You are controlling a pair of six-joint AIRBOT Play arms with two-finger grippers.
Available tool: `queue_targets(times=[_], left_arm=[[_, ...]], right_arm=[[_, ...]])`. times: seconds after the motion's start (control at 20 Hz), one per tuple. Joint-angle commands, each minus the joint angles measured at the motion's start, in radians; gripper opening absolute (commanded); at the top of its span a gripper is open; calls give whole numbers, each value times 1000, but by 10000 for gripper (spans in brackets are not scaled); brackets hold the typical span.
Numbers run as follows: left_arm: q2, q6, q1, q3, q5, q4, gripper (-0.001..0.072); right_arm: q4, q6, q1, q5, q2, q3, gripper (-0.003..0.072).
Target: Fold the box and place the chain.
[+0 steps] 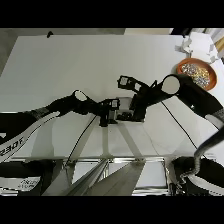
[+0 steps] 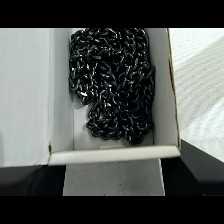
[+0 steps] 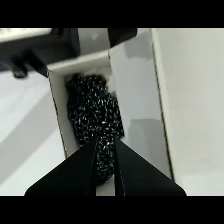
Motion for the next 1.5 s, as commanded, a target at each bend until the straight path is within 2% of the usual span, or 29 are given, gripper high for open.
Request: queue_targets(times=[0.0,0.2,0.4,0.6,0.8,0.9,1.0,1.05,1.1,1.2,1.35,1.45], left_arm=[[0,0,0,0,0,0,31],[0,0,0,0,0,0,31],[0,0,0,0,0,0,31],[0,0,0,0,0,0,31],[0,0,0,0,0,0,31],[0,0,0,0,0,0,31],[0,0,0,0,0,0,31],[0,0,0,0,0,0,31],[0,0,0,0,0,0,31],[0,0,0,0,0,0,31],[0,0,0,0,0,0,31],[0,0,0,0,0,0,31]], right_arm=[[-5,10,-8,139,-11,149,119],[0,3,-100,183,-78,274,118],[2,2,-146,179,-154,279,116],[-1,-45,-131,240,-248,279,95],[0,-188,-85,309,-232,278,95],[-4,-266,-58,380,-214,274,94],[-2,-328,-34,388,-177,242,40],[-2,-353,-26,374,-158,219,44],[-2,-369,-18,341,-137,186,78],[-2,-368,-9,241,-106,117,223],[3,-368,-8,143,-102,55,240],[-1,-367,-1,126,-102,43,257]])
